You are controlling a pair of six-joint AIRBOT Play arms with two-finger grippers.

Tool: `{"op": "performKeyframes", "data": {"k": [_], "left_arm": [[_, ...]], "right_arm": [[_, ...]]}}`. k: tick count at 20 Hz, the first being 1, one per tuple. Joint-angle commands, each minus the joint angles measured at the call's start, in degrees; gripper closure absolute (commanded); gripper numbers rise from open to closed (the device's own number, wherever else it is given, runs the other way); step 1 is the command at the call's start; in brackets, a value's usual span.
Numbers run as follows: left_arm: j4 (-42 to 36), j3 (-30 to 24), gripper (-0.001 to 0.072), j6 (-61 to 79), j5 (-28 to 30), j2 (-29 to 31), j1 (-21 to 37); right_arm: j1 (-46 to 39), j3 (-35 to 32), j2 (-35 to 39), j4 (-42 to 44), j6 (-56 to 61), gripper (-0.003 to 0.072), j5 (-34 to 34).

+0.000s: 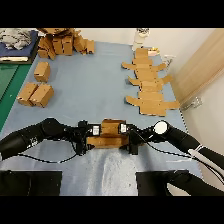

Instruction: Fold the box.

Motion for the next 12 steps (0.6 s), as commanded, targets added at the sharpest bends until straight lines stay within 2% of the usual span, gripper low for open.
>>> {"op": "performKeyframes", "data": {"k": [1, 3, 8, 12], "left_arm": [[-0.52, 0.22, 0.0119, -0.11, -1.03, -0.28, -0.22], [-0.15, 0.22, 0.0119, -0.15, -1.57, -0.28, -0.22], [8.61, 0.24, 0.0119, -7.80, -1.40, -0.13, 1.95], [7.63, 0.59, 0.0118, -7.74, -1.97, -0.13, 1.99]], "right_arm": [[0.00, 0.02, 0.04, 0.07, 0.00, 0.0173, 0.00], [0.00, 0.02, 0.04, 0.07, 0.00, 0.0173, 0.00], [0.00, 0.02, 0.04, 0.07, 0.00, 0.0173, 0.00], [0.00, 0.02, 0.04, 0.07, 0.00, 0.0173, 0.00]]}}
